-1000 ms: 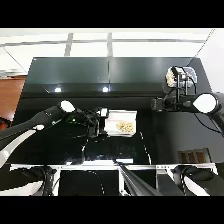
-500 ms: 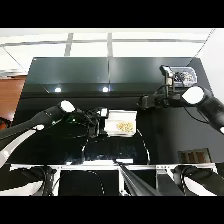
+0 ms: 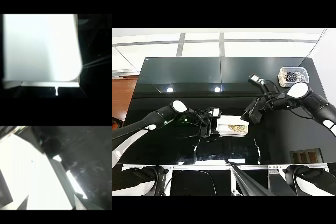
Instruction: Fold the box and place the chain.
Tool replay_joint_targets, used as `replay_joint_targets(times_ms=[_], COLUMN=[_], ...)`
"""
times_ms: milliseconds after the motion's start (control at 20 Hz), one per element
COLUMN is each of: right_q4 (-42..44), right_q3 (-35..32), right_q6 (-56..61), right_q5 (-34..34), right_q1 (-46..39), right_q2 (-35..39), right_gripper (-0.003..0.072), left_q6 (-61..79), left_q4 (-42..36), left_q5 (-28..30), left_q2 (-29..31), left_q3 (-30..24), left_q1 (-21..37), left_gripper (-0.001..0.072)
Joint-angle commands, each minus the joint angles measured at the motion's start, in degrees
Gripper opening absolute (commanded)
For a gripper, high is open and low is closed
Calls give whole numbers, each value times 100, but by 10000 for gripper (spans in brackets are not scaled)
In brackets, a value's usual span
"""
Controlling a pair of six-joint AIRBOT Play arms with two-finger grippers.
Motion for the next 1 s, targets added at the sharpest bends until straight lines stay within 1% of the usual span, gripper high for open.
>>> replay_joint_targets(times_ms=[0,150,250,400,450,650,700,750,950], right_q4=[-127,-127,-153,-219,-221,-455,-459,-459,-470], right_q3=[9,9,9,-4,-4,-4,-4,-4,-4], right_q6=[-516,-686,-686,-682,-682,-599,-487,-404,-376], right_q5=[225,411,293,-72,-157,-284,-267,-227,-173], right_q1=[271,286,286,407,483,688,686,686,688], right_q2=[-13,-13,-15,-22,-37,-103,-103,-103,-103], right_gripper=[668,668,668,666,617,616,576,501,492], left_q6=[7,7,7,9,9,9,9,7,9], left_q4=[-2,-2,-2,-2,-2,-2,-2,-2,0], left_q5=[-13,-11,-11,0,-2,-2,-13,-15,-13], left_q2=[4,4,4,4,4,4,4,4,4], left_q3=[7,7,7,7,7,7,7,7,7], left_q1=[2,2,0,0,0,0,0,0,0], left_gripper=[404,404,404,404,404,404,404,404,404])
